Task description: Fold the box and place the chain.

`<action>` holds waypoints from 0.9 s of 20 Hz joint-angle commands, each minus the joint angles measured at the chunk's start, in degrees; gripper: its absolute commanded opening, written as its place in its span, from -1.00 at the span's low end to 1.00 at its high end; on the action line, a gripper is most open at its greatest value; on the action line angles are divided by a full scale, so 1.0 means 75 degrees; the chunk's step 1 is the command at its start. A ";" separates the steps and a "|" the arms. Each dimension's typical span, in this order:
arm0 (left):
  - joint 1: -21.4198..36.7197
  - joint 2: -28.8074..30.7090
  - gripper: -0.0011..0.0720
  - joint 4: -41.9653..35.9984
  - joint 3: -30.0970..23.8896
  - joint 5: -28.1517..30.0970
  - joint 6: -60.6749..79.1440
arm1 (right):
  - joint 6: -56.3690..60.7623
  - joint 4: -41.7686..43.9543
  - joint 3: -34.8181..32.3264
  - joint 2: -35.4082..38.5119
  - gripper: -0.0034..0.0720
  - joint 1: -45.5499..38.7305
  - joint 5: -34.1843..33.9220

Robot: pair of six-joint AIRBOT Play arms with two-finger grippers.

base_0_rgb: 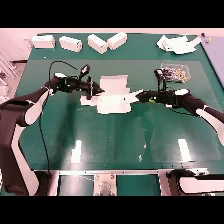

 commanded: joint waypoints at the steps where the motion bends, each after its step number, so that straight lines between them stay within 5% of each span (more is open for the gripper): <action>1: 0.0003 -0.0003 -0.93 -0.0224 -0.0262 0.0035 0.0752 | 0.0009 0.0012 0.0015 0.0006 -0.41 -0.0207 -0.0029; 11: -0.0015 -0.0003 -0.93 -0.0087 -0.0259 -0.0015 0.1658 | 0.0699 0.0009 -0.0003 0.0003 -0.40 -0.0230 0.0699; 12: -0.0015 -0.0003 -0.93 -0.0035 -0.0259 -0.0029 0.1655 | 0.0694 0.0009 -0.0003 0.0006 -0.27 -0.0236 0.0691; 13: -0.0015 -0.0003 -0.93 -0.0015 -0.0259 -0.0026 0.1655 | 0.0694 0.0006 -0.0003 0.0006 0.12 -0.0297 0.0624; 18: -0.0128 -0.0006 -0.93 0.0122 -0.0259 0.0085 0.1684 | 0.0600 0.0012 0.0064 0.0009 0.21 -0.0641 0.0469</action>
